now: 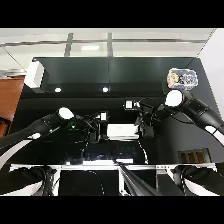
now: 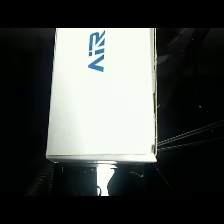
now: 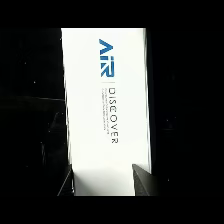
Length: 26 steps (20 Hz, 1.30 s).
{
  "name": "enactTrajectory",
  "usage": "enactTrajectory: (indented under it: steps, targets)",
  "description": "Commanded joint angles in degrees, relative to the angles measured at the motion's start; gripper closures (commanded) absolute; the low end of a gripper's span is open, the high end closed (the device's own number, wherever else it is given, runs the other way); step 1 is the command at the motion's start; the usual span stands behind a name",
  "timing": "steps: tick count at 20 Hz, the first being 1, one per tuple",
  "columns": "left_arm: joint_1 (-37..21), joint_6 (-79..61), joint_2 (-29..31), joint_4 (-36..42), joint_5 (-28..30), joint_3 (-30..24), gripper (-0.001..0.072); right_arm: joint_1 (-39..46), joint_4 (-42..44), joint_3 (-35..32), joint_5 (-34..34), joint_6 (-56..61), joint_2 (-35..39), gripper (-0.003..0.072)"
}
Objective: Fold the box and place the chain.
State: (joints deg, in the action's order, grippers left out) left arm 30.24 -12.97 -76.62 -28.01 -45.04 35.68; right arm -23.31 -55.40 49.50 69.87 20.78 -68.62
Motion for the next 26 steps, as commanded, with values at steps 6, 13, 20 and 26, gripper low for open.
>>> enactTrajectory:
  steps: [6, 13, 20, 26]
  targets:
    - [0.0, -0.1, 0.0, 0.0, -0.2, 0.0, 0.0376, 0.0, -1.9, 0.5, -0.8, 0.0, 1.6, 0.0249]
    - [0.0, -0.1, 0.0, 0.0, -0.2, 0.0, 0.0376, 0.0, 0.5, 0.4, -2.0, -1.4, 1.6, 0.0249]
    - [0.0, -0.1, 0.0, 0.0, -0.2, 0.0, 0.0376, 0.0, 0.3, 0.3, -1.0, -1.4, 1.6, 0.0249]
    - [0.0, -0.1, 0.0, 0.0, -0.2, 0.0, 0.0376, 0.0, -0.3, 0.0, -1.3, -1.4, 1.2, 0.0249]
